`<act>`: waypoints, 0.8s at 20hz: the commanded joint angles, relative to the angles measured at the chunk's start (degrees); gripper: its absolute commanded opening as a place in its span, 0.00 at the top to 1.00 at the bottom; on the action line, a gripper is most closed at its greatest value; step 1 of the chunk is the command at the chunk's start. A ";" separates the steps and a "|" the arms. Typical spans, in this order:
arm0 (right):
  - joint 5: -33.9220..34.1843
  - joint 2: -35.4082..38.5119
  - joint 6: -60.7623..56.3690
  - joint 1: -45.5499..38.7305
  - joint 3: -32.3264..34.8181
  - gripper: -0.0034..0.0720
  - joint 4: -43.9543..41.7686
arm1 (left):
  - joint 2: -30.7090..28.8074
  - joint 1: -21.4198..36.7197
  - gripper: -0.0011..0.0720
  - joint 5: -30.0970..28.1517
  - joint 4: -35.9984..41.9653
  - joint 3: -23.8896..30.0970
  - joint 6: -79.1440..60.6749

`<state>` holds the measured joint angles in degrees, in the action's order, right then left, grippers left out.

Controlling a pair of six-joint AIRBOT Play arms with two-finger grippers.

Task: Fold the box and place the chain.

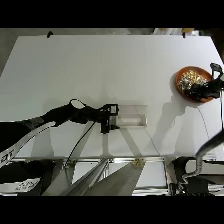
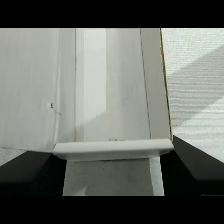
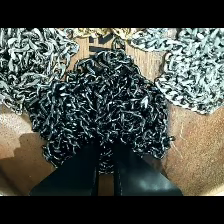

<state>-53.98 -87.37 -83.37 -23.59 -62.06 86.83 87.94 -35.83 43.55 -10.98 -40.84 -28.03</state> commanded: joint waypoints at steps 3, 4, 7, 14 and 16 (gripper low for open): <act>-3.69 4.79 1.38 -0.04 0.04 0.93 -0.04 | 0.00 0.02 0.78 0.00 0.00 0.00 0.00; -4.02 7.17 1.42 -0.04 0.04 0.93 -0.04 | 0.00 0.02 0.78 -0.02 0.00 0.00 0.00; -5.60 14.25 2.78 -0.04 0.04 0.93 -1.31 | 0.00 0.02 0.78 -0.02 0.00 0.00 0.00; -14.03 28.46 9.53 0.28 0.04 0.93 -18.53 | 0.00 0.02 0.78 -0.02 0.00 0.00 0.00; -16.41 31.98 11.30 2.99 0.04 0.93 -21.70 | 0.00 0.02 0.78 0.00 0.02 0.00 0.00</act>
